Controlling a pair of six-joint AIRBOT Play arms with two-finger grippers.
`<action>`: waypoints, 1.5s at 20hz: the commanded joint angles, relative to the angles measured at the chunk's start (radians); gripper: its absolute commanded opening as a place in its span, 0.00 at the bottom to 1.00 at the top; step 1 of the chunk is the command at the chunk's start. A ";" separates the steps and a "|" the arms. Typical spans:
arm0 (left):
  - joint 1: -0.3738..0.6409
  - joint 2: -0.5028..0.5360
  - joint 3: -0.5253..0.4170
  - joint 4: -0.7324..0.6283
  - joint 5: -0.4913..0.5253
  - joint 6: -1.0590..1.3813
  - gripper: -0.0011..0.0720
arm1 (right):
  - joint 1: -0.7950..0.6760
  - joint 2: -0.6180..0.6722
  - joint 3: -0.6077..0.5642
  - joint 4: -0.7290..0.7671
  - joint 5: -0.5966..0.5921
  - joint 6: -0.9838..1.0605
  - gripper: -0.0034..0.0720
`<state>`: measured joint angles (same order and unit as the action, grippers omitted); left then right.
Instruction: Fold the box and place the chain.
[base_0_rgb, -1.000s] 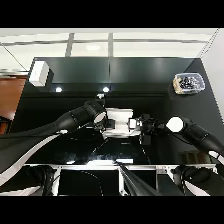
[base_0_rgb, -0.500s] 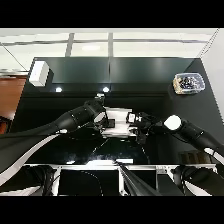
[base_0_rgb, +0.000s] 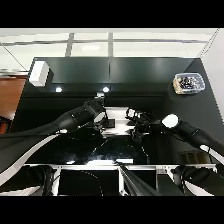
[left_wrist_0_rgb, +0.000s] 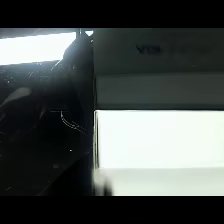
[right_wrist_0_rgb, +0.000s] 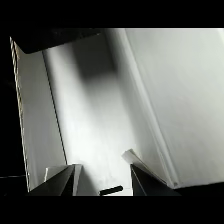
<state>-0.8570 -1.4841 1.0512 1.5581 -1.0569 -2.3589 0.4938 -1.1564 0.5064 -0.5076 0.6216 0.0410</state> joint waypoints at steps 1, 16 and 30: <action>0.000 0.000 0.000 0.000 -0.002 0.002 0.05 | 0.000 -0.002 0.000 0.006 0.003 0.000 0.64; 0.000 0.000 0.000 0.001 -0.002 0.002 0.05 | -0.247 0.201 0.122 -0.362 0.298 0.738 0.05; 0.000 0.000 0.000 0.001 0.001 0.002 0.05 | -0.436 -0.028 -0.127 0.065 0.330 1.098 0.05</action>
<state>-0.8574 -1.4841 1.0512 1.5585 -1.0576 -2.3562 0.0040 -1.0798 0.3782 -0.6266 0.9615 1.2449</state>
